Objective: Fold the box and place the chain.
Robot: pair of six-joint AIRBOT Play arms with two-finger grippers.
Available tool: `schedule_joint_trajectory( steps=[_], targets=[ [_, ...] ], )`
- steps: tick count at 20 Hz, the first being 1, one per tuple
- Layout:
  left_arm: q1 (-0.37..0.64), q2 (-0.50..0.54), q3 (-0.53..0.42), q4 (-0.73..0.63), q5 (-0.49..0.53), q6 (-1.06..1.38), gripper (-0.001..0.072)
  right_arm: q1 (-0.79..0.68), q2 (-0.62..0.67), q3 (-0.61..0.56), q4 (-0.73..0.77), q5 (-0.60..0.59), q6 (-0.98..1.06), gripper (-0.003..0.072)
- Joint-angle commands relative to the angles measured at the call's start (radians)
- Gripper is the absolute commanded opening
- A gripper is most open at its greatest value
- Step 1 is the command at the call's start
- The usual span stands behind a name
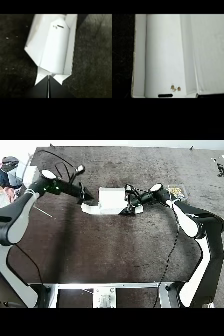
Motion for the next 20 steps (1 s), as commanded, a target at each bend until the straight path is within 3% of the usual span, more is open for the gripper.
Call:
schedule_joint_trajectory(
  steps=[1,8,12,16,20],
  targets=[
    [0.055,0.076,0.002,0.048,0.027,-0.261,0.0010,0.001,0.001,0.000,0.000,0.000,0.000,0.0439],
    [0.172,0.091,-0.012,0.269,0.019,-0.808,0.0012,0.001,0.001,0.000,0.000,0.000,0.000,0.0439],
    [0.173,0.088,-0.141,0.261,0.135,-0.915,0.0011,0.001,0.000,0.000,0.000,0.000,0.000,0.0439],
    [0.164,0.068,-0.242,0.195,0.146,-0.896,0.0011,0.001,0.001,0.000,0.000,0.000,0.000,0.0439],
    [0.115,0.042,-0.275,0.158,0.171,-0.873,0.0011,0.001,0.000,0.000,0.000,0.000,0.000,0.0439]
  ],
)
